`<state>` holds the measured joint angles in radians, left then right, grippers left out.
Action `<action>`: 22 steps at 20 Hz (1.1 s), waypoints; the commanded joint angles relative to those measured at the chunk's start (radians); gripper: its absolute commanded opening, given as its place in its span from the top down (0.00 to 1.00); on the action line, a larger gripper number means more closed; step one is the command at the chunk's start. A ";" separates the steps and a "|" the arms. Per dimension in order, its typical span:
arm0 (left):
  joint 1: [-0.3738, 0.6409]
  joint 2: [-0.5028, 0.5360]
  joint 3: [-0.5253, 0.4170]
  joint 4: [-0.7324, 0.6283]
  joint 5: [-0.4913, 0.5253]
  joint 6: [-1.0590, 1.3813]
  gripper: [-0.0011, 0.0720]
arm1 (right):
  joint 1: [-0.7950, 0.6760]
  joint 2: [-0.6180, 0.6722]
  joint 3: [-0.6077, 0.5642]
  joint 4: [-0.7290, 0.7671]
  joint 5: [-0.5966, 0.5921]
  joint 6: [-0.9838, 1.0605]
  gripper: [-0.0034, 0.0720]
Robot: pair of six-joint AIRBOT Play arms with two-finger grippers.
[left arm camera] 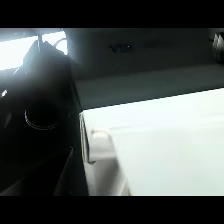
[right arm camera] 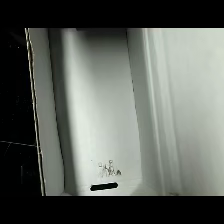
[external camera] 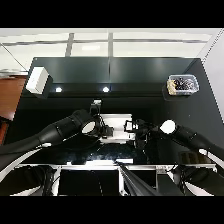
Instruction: Fold the box and place the chain.
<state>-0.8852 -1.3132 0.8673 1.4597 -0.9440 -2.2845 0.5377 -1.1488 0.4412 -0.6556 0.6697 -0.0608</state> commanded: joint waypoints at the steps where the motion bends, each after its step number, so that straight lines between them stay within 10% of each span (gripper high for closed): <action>1: -0.002 -0.021 0.015 -0.010 -0.019 -0.060 0.50 | 0.000 -0.001 0.000 -0.008 -0.002 0.000 0.44; 22: -0.011 -0.086 0.061 0.021 -0.094 -0.106 0.68 | 0.000 -0.001 0.000 -0.011 -0.003 0.000 0.44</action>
<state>-0.8955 -1.3956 0.9237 1.4746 -1.0176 -2.3741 0.5377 -1.1488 0.4416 -0.6662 0.6674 -0.0608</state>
